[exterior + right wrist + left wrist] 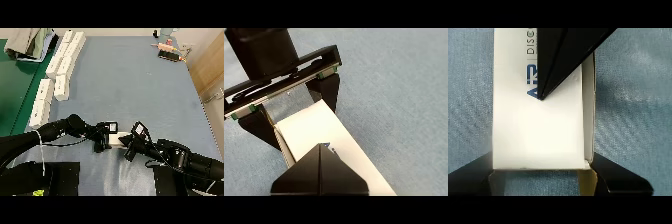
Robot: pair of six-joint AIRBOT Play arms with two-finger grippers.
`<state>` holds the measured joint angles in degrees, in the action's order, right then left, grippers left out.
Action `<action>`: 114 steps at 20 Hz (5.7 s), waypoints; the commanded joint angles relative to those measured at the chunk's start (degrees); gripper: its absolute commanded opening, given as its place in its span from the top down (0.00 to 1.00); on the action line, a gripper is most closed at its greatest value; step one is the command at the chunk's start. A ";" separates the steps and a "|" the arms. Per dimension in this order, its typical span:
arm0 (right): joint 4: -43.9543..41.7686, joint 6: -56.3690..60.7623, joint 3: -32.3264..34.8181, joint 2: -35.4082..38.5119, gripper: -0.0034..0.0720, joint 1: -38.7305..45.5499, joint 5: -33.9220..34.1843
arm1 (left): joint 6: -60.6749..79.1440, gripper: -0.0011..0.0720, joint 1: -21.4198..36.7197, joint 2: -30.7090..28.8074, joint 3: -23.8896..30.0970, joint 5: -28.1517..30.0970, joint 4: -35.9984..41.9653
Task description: Fold the box.
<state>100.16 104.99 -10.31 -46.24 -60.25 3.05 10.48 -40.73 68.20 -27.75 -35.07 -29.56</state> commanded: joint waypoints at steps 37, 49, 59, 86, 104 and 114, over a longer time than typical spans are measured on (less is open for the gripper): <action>0.33 17.05 -36.52 -8.22 0.95 30.88 -78.84 | 0.00 0.29 0.00 0.00 -0.04 0.00 0.02; -4.35 21.77 -36.70 -12.85 0.95 31.34 -77.24 | -58.31 0.29 16.09 -19.34 -1.29 -4.79 -31.74; -0.74 18.84 -36.70 -12.85 0.95 31.34 -71.47 | -88.78 0.29 36.70 -41.53 2.69 -22.95 -47.95; -1.40 18.38 -36.70 -12.85 0.95 31.34 -71.52 | -94.90 0.29 38.32 -24.26 12.90 10.01 -51.28; -2.10 18.16 -36.70 -12.85 0.95 31.34 -71.56 | -94.92 0.03 38.32 -24.26 12.61 7.63 -52.35; -2.47 14.95 -36.70 -12.85 0.95 31.34 -71.49 | -95.60 0.03 38.32 -24.28 1.77 -24.81 -55.32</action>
<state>97.73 121.32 -46.96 -59.05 -28.93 -68.47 -84.93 -2.46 44.03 -22.35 -50.96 -84.44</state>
